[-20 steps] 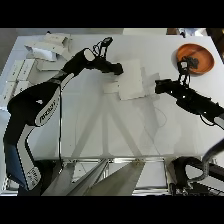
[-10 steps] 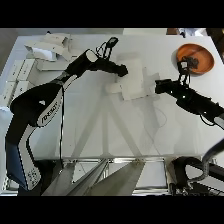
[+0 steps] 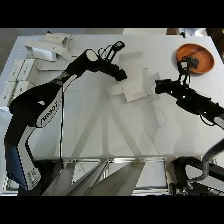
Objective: Fold the box and place the chain.
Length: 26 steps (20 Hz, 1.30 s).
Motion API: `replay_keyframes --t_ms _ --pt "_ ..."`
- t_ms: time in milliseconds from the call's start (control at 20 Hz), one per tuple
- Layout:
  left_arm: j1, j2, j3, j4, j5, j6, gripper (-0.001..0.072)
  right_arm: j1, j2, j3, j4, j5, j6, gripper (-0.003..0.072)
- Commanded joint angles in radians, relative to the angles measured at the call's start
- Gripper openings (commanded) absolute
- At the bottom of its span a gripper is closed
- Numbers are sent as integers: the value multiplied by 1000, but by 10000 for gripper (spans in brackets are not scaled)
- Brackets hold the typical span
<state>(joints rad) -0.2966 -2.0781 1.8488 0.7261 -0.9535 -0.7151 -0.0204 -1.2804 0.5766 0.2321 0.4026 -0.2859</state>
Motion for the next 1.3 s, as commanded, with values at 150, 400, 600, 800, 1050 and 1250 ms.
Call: replay_keyframes --t_ms 150,400,600,800,1050,1250 --pt "-5 19 0 2 -29 121 250 -1 0 0 0 0 0 15" --pt "-28 19 0 43 -21 181 283 -1 0 0 0 0 0 15" --pt "-45 18 0 62 10 194 282 -1 0 0 0 0 0 15" --pt "-67 18 0 122 74 193 276 -1 0 0 0 0 0 15" --pt "-81 18 0 183 81 192 9 -1 0 0 0 0 0 15" --pt "-81 19 0 184 66 192 9 -1 0 0 0 0 0 15"
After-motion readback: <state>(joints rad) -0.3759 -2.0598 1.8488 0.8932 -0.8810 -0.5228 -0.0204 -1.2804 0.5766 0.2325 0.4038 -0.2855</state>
